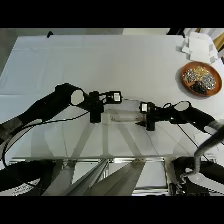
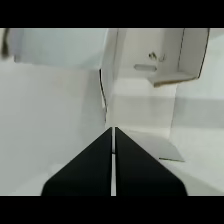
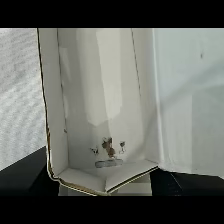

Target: Fold the box and place the chain.

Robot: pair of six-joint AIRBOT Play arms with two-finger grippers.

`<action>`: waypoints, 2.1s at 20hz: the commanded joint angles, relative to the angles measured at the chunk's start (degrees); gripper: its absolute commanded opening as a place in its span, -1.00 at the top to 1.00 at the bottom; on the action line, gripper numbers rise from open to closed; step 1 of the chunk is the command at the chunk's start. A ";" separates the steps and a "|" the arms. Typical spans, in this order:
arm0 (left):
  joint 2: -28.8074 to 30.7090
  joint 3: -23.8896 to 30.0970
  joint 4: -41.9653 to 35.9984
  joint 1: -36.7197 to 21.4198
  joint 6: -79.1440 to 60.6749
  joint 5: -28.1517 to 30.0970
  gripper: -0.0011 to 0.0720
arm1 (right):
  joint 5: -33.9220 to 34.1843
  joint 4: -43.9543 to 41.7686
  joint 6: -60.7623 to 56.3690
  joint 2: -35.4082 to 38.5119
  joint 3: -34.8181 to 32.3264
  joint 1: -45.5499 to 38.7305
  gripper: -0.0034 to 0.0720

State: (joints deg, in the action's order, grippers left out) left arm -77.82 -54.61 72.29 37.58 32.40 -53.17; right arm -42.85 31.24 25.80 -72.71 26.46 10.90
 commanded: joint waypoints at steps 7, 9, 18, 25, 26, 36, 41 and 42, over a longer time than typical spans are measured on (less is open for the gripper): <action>-1.20 5.86 -8.96 -2.84 -25.16 0.02 0.34 | 0.00 -0.02 0.00 0.04 0.04 -0.02 -0.14; -1.20 5.86 -11.17 -3.06 -28.74 2.47 0.01 | 0.00 -0.02 0.00 0.04 0.04 -0.02 -0.14; -1.27 5.86 -20.46 -3.63 -36.44 7.19 -0.27 | 0.00 -0.02 0.00 0.04 0.04 -0.02 -0.14; -1.40 5.90 -21.51 -2.84 -36.89 5.57 -0.02 | 0.00 -0.02 0.00 0.04 0.04 -0.02 -0.14; -1.40 5.90 -21.51 -2.82 -36.89 4.66 0.01 | 0.00 -0.02 0.00 0.04 0.04 -0.02 -0.14; -2.73 5.90 -22.99 -0.33 -36.92 9.49 0.45 | 0.00 -0.02 0.00 0.04 0.04 -0.02 -0.14; -3.82 5.90 -23.26 1.86 -36.89 13.73 0.64 | 0.00 -0.02 0.00 0.04 0.04 -0.02 -0.14; -3.82 5.90 -23.50 2.14 -36.89 14.27 0.64 | 0.00 -0.02 0.00 0.04 0.04 -0.02 -0.14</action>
State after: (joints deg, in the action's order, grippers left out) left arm -81.32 -48.73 49.32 38.74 -4.54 -41.63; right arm -42.83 31.22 25.80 -72.71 26.46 10.90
